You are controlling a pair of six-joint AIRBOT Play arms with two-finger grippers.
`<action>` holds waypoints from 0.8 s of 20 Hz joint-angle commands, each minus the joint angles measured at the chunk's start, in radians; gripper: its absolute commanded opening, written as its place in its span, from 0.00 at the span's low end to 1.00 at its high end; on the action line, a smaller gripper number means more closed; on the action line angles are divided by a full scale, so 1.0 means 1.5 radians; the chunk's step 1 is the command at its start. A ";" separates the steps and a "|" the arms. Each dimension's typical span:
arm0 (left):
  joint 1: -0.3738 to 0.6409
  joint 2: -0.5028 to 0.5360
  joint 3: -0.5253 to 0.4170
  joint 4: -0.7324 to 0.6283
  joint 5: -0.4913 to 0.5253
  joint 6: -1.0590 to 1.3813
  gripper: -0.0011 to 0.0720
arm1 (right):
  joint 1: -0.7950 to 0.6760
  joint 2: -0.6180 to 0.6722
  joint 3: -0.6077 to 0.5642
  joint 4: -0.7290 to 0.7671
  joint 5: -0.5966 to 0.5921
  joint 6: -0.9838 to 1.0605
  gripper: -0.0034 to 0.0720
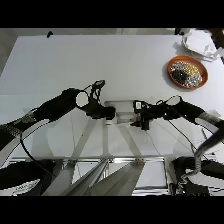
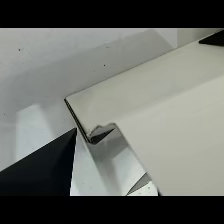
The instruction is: Fold the box and place the chain.
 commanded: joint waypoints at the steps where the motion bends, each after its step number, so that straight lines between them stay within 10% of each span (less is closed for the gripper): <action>1: -0.005 -0.004 0.004 0.016 0.002 -0.015 0.69 | 0.000 0.000 0.000 0.000 0.000 0.000 0.58; 16: -0.023 -0.003 0.004 0.121 -0.021 -0.084 0.39 | 0.000 0.000 0.000 0.000 0.000 0.000 0.58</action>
